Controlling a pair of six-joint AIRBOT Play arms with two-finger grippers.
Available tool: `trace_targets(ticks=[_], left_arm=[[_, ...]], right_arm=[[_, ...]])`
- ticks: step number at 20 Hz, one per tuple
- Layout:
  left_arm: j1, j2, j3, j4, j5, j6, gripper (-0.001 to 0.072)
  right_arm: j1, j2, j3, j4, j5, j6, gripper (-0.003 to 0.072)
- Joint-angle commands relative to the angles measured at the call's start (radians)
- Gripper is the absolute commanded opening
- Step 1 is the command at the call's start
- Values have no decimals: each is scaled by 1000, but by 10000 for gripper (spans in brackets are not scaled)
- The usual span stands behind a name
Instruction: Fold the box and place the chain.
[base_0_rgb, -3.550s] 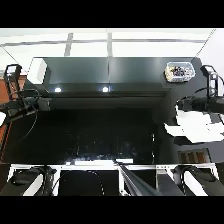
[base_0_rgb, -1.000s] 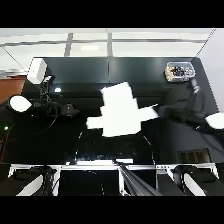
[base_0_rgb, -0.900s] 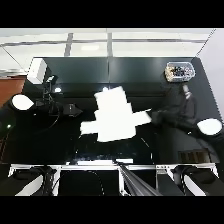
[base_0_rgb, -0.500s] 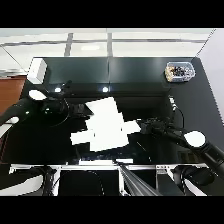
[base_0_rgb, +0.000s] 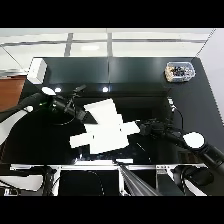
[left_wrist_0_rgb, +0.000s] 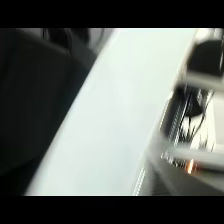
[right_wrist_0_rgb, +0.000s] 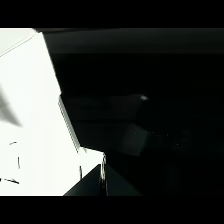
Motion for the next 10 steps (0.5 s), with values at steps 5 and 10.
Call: trace_targets(ticks=[5, 10], left_arm=[[-27, -144, 178, 111, -177, 28, 394], [-65, -177, 217, 150, -162, 27, 147]], right_arm=[[1, 1, 0, -8, 3, -5, 10], [1, 1, 0, -12, 14, -8, 12]])
